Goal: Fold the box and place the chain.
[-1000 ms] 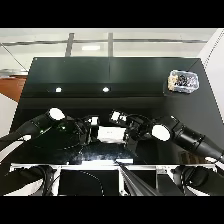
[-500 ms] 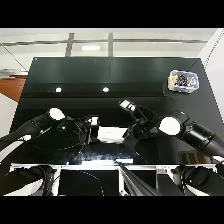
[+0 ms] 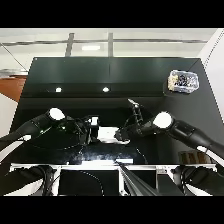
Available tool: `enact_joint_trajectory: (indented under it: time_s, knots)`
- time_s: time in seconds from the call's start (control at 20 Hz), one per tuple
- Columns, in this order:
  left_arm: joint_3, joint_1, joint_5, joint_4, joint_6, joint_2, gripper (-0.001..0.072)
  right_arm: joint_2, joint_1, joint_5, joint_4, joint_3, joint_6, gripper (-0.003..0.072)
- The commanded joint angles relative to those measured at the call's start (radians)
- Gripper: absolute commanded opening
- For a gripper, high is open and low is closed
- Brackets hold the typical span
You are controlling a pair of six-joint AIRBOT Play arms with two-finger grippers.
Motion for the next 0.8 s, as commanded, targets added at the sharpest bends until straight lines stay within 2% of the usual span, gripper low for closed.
enact_joint_trajectory:
  time_s: [0.0,0.3,0.5,0.55,0.6,0.65,0.7,0.75]
  knots:
    - [0.0,0.0,0.001,0.0,-0.002,0.0,0.035,-0.068,-0.002,0.01,0.026,-0.005,0.005,0.0031]
    - [0.0,0.0,0.001,0.0,-0.002,0.0,0.035,-0.063,-0.023,0.015,0.015,-0.004,-0.002,0.0033]
    - [0.0,0.0,0.001,-0.003,-0.003,0.0,0.0353,0.063,-0.125,0.05,0.009,-0.003,-0.015,0.0041]
    - [0.001,0.003,0.002,0.0,-0.005,0.0,0.0389,0.114,-0.168,0.056,-0.007,-0.003,-0.015,0.0042]
    - [0.004,0.006,0.002,0.013,-0.015,0.004,0.0509,0.163,-0.215,0.065,-0.025,-0.003,-0.014,0.0042]
    - [0.004,0.012,0.004,0.03,-0.039,0.018,0.0679,0.206,-0.26,0.078,-0.043,-0.003,-0.014,0.0042]
    - [0.005,0.021,0.003,0.058,-0.075,0.038,0.0716,0.245,-0.305,0.098,-0.058,-0.003,-0.014,0.0042]
    - [0.008,0.035,-0.003,0.101,-0.119,0.066,0.0716,0.279,-0.353,0.124,-0.076,-0.003,-0.014,0.0042]
